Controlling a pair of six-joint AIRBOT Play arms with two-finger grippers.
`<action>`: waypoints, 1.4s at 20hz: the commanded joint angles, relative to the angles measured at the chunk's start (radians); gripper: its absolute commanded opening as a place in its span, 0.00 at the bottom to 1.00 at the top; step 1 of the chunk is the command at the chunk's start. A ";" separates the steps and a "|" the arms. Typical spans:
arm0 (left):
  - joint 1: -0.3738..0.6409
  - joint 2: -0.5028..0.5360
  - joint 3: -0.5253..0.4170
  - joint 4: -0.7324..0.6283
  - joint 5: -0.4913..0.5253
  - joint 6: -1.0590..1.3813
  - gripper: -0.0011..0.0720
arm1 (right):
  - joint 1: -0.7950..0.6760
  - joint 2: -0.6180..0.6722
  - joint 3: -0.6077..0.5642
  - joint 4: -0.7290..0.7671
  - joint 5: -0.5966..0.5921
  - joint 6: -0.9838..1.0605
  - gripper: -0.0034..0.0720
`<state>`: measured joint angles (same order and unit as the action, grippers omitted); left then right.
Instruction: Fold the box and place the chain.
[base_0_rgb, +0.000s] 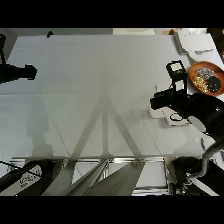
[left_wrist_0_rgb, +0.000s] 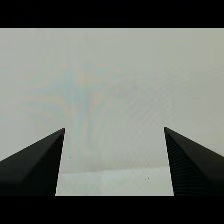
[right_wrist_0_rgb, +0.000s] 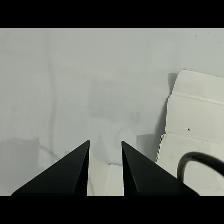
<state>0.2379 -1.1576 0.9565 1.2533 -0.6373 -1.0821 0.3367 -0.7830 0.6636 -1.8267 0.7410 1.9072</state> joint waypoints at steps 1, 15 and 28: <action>0.001 0.000 0.000 0.000 0.002 0.000 0.97 | 0.000 -0.001 0.000 -0.001 -0.001 0.000 0.35; 0.001 0.000 0.000 0.000 -0.003 0.000 0.97 | -0.525 -0.001 0.033 -0.068 0.280 -0.055 0.47; 0.001 0.000 0.000 0.000 -0.003 0.000 0.97 | -1.123 -0.478 0.469 0.264 0.583 -0.537 0.60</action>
<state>0.2379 -1.1576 0.9565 1.2533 -0.6407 -1.0821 -0.7269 -1.1625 1.0523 -1.6054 1.2564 1.4536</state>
